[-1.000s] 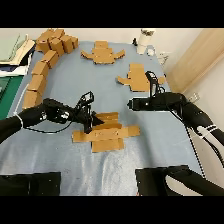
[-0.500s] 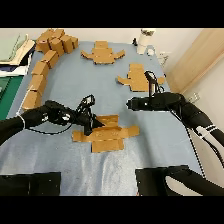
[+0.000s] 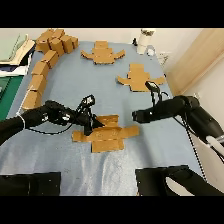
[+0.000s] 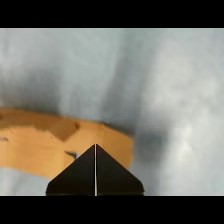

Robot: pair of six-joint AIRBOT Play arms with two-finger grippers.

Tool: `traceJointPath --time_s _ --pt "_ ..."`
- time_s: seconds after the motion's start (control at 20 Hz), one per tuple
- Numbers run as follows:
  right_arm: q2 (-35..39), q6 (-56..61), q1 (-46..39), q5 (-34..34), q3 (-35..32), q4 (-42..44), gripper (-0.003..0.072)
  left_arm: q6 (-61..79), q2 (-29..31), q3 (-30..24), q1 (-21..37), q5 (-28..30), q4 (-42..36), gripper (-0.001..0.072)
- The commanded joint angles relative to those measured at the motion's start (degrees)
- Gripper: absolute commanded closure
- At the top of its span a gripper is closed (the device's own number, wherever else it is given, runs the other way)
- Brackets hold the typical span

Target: Fold the box.

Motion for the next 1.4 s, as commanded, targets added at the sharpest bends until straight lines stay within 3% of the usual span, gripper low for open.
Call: traceJointPath --time_s 0.0,0.3,0.35,0.4,0.45,0.8,1.15,1.25,1.35 --pt "7.06 2.78 8.31 -7.37 -2.6 -10.21 0.0683 -0.02 0.02 -0.02 -0.04 0.0 -0.04 0.0695" --pt "16.06 -18.38 33.66 8.81 -17.68 -10.88 0.0682 -0.02 0.02 -0.02 -0.04 0.02 -0.04 0.0695" --pt "15.87 -20.57 36.5 11.5 -19.39 -11.15 0.0643 -0.02 0.02 0.0 -0.04 0.0 -0.04 0.0695" --pt "15.17 -22.43 38.88 14.25 -20.74 -11.17 0.04 -0.02 0.02 -0.02 -0.04 0.0 -0.04 0.0695" --pt "14.03 -23.32 40.37 16.15 -21.35 -11.78 0.0222 -0.02 0.02 -0.02 -0.04 0.02 -0.04 0.0695" --pt "4.63 -23.52 41.57 28.92 -21.38 -21.0 0.0219 -0.02 0.02 -0.02 -0.04 0.0 -0.04 0.0695" --pt "2.38 -23.78 41.57 29.49 -21.38 -23.06 0.0218 -0.02 0.02 -0.02 -0.04 0.0 -0.04 0.0695" --pt "1.92 -23.78 41.57 29.31 -21.38 -23.19 0.0143 -0.02 0.02 -0.02 -0.04 0.0 -0.04 0.0695" --pt "0.9 -23.76 41.57 29.33 -21.38 -23.76 0.0143 -0.02 0.02 -0.02 -0.04 0.0 -0.04 0.0695"
